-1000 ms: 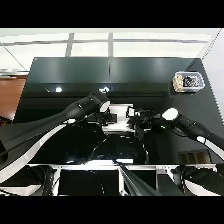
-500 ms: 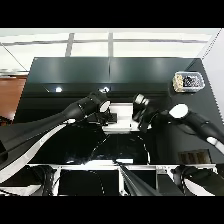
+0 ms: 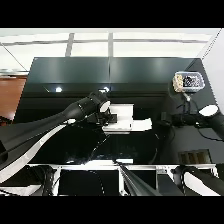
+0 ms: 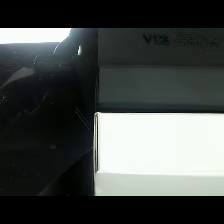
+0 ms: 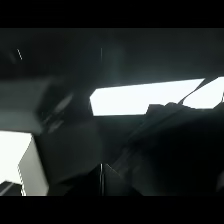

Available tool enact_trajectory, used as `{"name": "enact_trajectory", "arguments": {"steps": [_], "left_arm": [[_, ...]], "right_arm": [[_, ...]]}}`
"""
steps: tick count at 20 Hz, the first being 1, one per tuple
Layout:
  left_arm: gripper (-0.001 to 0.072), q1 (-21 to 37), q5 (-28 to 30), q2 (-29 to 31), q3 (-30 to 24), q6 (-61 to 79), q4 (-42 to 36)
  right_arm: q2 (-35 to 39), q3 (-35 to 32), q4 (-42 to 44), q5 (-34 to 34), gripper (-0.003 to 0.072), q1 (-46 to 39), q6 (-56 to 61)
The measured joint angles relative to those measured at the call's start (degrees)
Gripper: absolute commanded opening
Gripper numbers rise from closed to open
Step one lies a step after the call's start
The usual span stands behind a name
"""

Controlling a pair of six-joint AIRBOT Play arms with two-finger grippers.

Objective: Fold the box and place the chain.

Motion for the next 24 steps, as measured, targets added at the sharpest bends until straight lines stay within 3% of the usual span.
{"name": "enact_trajectory", "arguments": {"steps": [4,8,9,10,11,18,24], "left_arm": [[0.003,0.0,-0.02,0.0,0.0,0.0,0.04],[0.003,0.0,-0.04,0.0,0.0,0.0,0.07],[0.003,0.0,-0.04,0.0,0.0,-0.02,0.07],[0.003,0.02,-0.04,0.0,0.0,-0.02,0.07],[0.003,0.02,-0.04,0.0,0.0,-0.02,0.07],[0.003,0.0,-0.07,0.0,0.0,-0.02,0.07],[0.003,0.02,-0.04,0.0,0.0,-0.02,0.07]], "right_arm": [[-8.15,-0.9,10.95,3.63,0.0022,5.35,-5.6],[-11.54,1.6,16.81,5.79,0.0026,10.54,-10.6],[-11.85,2.8,16.96,6.97,0.0159,10.93,-11.06],[-12.07,4.33,16.87,8.35,0.0424,11.1,-11.52],[-12.24,5.86,16.81,9.88,0.0565,11.1,-11.82],[-12.59,13.18,14.95,18.03,0.0565,11.87,-11.89],[-12.61,14.6,13.94,14.29,0.0552,17.7,-7.45]]}}
